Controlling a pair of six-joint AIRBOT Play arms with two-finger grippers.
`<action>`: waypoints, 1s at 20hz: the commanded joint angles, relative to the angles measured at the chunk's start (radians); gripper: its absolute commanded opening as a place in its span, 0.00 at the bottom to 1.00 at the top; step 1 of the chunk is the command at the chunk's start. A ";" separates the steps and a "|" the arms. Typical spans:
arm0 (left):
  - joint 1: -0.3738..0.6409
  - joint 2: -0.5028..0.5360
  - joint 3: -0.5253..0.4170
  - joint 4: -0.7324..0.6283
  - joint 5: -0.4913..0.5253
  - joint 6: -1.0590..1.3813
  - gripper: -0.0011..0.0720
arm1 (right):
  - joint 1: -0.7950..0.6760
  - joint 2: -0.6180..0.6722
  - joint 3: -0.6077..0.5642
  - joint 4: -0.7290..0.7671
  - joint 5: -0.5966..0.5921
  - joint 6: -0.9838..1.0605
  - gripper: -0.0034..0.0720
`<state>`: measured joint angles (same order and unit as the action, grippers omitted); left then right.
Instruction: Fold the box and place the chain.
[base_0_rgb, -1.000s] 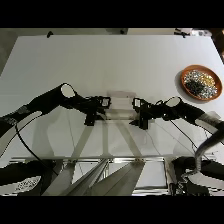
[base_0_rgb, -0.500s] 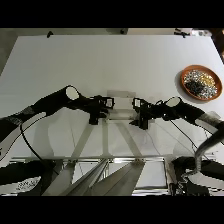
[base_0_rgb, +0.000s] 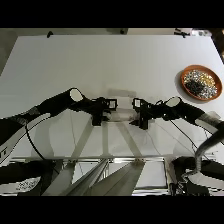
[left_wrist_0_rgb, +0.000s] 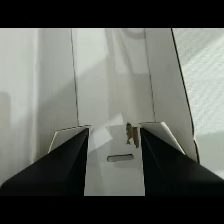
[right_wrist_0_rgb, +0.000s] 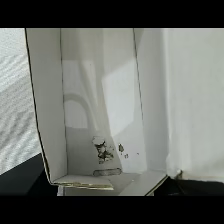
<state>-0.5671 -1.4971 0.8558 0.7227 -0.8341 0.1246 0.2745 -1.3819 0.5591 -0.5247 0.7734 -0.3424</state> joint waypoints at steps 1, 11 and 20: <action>0.002 0.010 0.000 -0.003 -0.008 -0.052 0.52 | 0.000 0.000 0.000 0.002 0.001 0.002 0.58; 0.305 0.303 -0.024 0.110 -0.213 -0.626 0.02 | 0.000 0.000 0.000 0.002 0.000 0.002 0.58; 0.384 0.228 -0.103 0.120 -0.213 -1.136 0.02 | 0.001 0.000 0.000 0.002 0.000 0.002 0.58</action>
